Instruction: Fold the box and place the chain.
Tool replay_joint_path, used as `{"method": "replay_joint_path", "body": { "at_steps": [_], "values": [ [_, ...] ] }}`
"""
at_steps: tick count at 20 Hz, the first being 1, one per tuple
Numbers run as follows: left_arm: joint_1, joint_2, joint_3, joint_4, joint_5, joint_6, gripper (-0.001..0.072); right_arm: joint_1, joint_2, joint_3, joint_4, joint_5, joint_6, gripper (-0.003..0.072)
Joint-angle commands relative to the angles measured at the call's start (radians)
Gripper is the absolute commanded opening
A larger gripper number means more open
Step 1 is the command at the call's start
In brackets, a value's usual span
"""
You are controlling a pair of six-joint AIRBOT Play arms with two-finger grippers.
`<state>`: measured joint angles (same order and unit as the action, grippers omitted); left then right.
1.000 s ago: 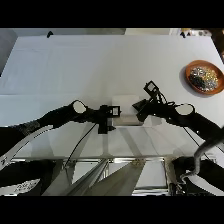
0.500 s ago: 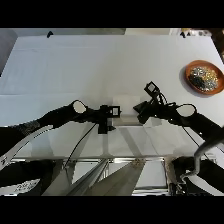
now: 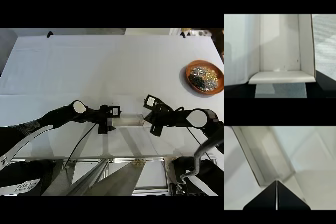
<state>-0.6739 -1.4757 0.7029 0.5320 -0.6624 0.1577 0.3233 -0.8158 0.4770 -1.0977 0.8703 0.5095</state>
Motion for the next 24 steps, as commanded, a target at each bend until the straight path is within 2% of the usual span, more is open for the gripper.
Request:
{"method": "replay_joint_path", "body": {
  "at_steps": [1,2,3,4,6,9,11,18,21,24],
  "values": [
    [-0.001,0.001,0.0,0.0,0.0,-0.001,0.0013,0.001,0.013,0.002,-0.267,0.053,-0.032,0.0018],
    [-0.001,0.001,0.0,0.0,0.0,-0.001,0.0013,0.001,0.013,0.002,-0.29,0.053,-0.091,0.0108],
    [-0.001,0.001,0.0,0.0,0.0,-0.001,0.0013,0.001,0.013,0.002,-0.311,0.053,-0.161,0.0243],
    [-0.001,0.001,0.0,0.0,0.0,-0.001,0.0013,0.001,0.013,0.002,-0.32,0.051,-0.245,0.034],
    [-0.001,0.001,0.0,0.0,0.0,-0.001,0.0013,-0.002,0.005,0.001,-0.303,0.037,-0.378,0.0345],
    [-0.001,0.001,0.0,0.0,0.0,-0.001,0.0013,-0.002,-0.07,0.0,-0.093,-0.013,-0.533,0.0339],
    [-0.001,0.001,0.0,0.0,0.0,-0.001,0.0013,-0.002,-0.118,0.0,-0.016,-0.05,-0.583,0.0275],
    [-0.001,0.001,0.0,0.0,-0.001,-0.001,0.0013,-0.002,-0.196,0.001,0.018,-0.007,-0.597,0.0271],
    [-0.001,0.001,0.0,0.0,0.0,-0.001,0.0013,-0.002,-0.219,0.001,0.051,-0.03,-0.597,0.0237],
    [-0.001,0.001,0.0,0.0,0.0,-0.001,0.0013,-0.002,-0.219,0.01,0.039,-0.079,-0.597,0.0236]
  ]
}}
